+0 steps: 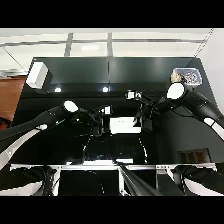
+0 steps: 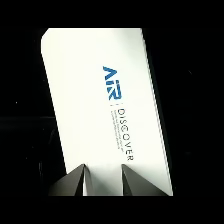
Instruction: Fold the box and place the chain.
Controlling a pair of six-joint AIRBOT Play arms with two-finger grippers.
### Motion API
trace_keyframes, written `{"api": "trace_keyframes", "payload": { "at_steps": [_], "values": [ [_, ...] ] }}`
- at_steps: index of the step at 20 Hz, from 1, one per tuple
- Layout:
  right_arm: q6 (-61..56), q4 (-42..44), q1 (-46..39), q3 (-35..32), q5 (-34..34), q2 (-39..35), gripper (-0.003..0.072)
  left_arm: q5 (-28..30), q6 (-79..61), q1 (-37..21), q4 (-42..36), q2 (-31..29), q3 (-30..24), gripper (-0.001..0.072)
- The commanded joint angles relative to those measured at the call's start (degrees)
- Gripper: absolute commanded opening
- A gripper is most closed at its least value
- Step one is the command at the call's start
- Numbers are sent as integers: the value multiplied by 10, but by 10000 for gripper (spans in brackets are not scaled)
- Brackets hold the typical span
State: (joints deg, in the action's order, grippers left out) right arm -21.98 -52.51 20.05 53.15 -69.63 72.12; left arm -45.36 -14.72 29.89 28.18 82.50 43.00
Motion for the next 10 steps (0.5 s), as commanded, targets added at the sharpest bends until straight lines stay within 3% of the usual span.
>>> {"api": "trace_keyframes", "payload": {
  "at_steps": [1, 6, 7, 8, 10],
  "values": [
    [0, 0, 0, 0, 3, 0, 267, -1, -1, 0, 1, 0, 0, 280],
    [0, 27, 0, 0, 9, 0, 294, -1, -1, 0, 1, 0, 0, 280],
    [0, 38, 0, 0, 23, 0, 444, -1, -1, 0, 0, 0, 0, 280],
    [0, 50, 1, 0, 45, 0, 667, -1, -1, 0, 1, 0, 0, 280],
    [17, 71, 1, 0, 80, 0, 699, -1, -1, 0, 1, 0, 0, 279]
  ]
}}
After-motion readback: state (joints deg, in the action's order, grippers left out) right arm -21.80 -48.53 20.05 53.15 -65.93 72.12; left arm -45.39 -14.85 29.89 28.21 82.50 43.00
